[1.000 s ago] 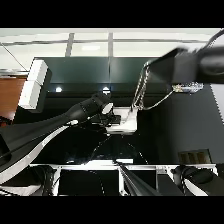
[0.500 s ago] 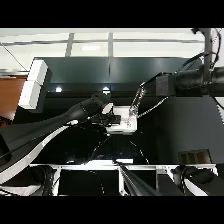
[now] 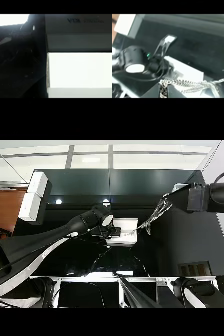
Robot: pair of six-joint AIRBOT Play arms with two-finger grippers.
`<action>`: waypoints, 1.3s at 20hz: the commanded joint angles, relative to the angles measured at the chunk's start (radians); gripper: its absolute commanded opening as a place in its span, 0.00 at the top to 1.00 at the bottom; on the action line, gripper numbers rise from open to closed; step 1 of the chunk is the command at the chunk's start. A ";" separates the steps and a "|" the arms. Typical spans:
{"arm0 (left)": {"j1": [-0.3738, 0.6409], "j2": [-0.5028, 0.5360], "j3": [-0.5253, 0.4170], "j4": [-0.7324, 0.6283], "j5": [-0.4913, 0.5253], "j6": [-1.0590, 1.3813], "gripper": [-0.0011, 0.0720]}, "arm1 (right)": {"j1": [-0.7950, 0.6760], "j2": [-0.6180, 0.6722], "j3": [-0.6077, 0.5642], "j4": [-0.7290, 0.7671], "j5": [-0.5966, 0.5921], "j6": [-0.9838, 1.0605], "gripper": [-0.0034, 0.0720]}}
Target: Fold the box and place the chain.
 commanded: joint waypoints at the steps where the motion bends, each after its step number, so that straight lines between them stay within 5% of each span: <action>1: 0.000 0.001 0.000 0.000 0.001 0.000 0.94 | 0.046 0.007 -0.008 0.047 -0.002 -0.018 0.94; 5: 0.000 0.001 0.000 0.000 0.000 0.000 0.94 | 0.138 -0.008 -0.026 0.048 -0.146 -0.017 0.94; 9: 0.000 0.001 0.000 0.000 0.000 0.000 0.94 | 0.179 -0.047 -0.053 0.032 -0.166 -0.017 0.94; 16: 0.007 0.001 0.000 0.000 0.000 0.000 0.94 | 0.179 -0.058 -0.303 0.033 -0.238 -0.005 0.94; 23: 0.007 0.001 0.000 0.000 0.000 0.000 0.94 | 0.196 -0.070 -0.590 0.058 -0.471 -0.004 0.94; 26: 0.007 0.001 0.000 0.000 0.000 0.000 0.94 | 0.233 -0.132 -0.618 0.066 -0.529 0.005 0.93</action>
